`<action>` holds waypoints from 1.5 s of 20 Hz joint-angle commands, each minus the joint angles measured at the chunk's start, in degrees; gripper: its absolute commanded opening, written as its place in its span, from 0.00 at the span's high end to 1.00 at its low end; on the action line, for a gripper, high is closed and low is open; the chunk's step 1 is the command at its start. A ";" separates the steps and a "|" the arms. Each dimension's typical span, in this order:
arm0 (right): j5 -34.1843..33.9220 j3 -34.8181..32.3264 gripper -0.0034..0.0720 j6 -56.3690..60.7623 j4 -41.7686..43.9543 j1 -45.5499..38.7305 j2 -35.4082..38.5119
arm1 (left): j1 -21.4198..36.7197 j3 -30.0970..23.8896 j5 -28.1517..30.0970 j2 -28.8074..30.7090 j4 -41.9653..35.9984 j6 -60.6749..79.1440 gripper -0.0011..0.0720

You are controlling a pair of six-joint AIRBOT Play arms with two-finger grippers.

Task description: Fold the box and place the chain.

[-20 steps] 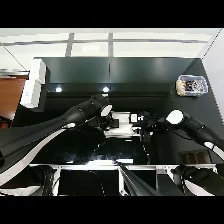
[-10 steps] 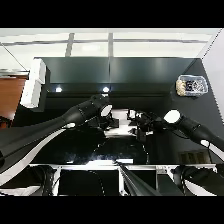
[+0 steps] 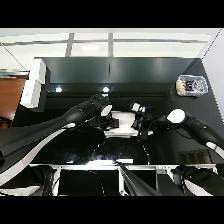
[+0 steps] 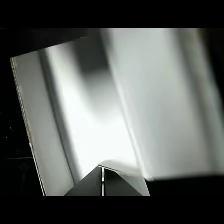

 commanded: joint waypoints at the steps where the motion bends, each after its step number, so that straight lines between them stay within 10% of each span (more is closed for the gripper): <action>1: 8.83 2.01 0.94 29.35 -12.76 -7.37 7.37 | 0.04 -0.02 -0.46 -0.02 0.07 -0.04 0.95; 9: 8.50 -8.61 0.94 52.09 -5.25 -36.98 9.70 | 0.04 -0.02 -0.44 -0.02 0.02 -0.04 0.95; 16: 17.42 -10.12 0.94 36.89 16.57 -27.63 -9.27 | 0.04 -0.02 -0.66 -0.02 0.02 -0.04 0.95; 22: 22.08 -3.37 0.92 31.19 19.17 -23.02 -10.82 | 0.04 -0.02 -0.63 -0.02 0.02 -0.04 0.95; 23: 23.19 -1.66 0.86 31.26 18.32 -23.02 -10.82 | 0.04 -0.02 -0.66 -0.02 0.02 -0.04 0.95; 24: 24.22 -0.09 0.36 31.28 16.85 -22.99 -10.82 | 0.04 -0.02 -0.66 -0.02 0.02 -0.04 0.95; 25: 25.29 1.05 0.10 31.28 15.28 -23.02 -10.82 | 0.04 -0.02 -0.66 -0.02 0.02 -0.04 0.95; 30: 25.05 2.43 0.09 35.67 12.66 -21.11 -10.82 | 0.04 -0.02 -0.61 -0.02 0.02 -0.04 0.95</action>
